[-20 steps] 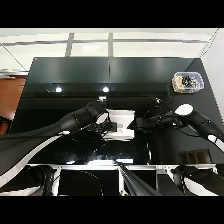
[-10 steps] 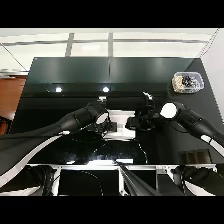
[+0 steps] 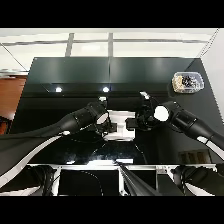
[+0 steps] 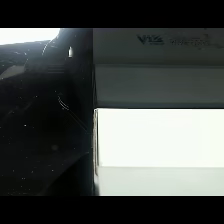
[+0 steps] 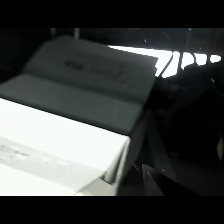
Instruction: Fold the box and place the chain.
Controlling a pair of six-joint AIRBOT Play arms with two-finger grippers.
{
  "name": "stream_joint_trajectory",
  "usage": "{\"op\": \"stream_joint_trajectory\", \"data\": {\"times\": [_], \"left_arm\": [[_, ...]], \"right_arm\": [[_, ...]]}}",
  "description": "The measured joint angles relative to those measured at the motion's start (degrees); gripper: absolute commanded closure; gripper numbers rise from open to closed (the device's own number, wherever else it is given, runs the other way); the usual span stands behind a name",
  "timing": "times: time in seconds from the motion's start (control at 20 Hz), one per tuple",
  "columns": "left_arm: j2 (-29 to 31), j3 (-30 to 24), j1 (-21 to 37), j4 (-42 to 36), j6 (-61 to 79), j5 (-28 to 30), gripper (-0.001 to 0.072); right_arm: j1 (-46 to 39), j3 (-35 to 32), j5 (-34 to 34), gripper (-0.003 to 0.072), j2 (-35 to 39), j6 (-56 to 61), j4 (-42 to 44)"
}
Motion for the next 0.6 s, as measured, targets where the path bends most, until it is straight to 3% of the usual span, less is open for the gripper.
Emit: {"op": "stream_joint_trajectory", "data": {"times": [0.25, 0.3, 0.55, 0.6], "left_arm": [[0.0, 0.0, 0.0, 0.0, 0.0, 0.0, 0.068], [0.0, 0.0, 0.0, 0.0, 0.0, 0.0, 0.068], [0.0, 0.0, 0.0, 0.0, -0.1, 0.0, 0.068], [0.0, 0.0, 0.0, 0.0, -0.1, 0.0, 0.068]], "right_arm": [[0.6, 0.2, 1.8, 0.0125, 0.0, 0.8, -1.0], [0.9, 0.2, 2.4, 0.0192, 0.0, 0.8, -1.1], [3.4, 1.3, 2.2, 0.0199, -1.2, 4.8, -3.5], [4.1, 2.1, 2.6, 0.0282, -2.0, 6.2, -4.5]]}}
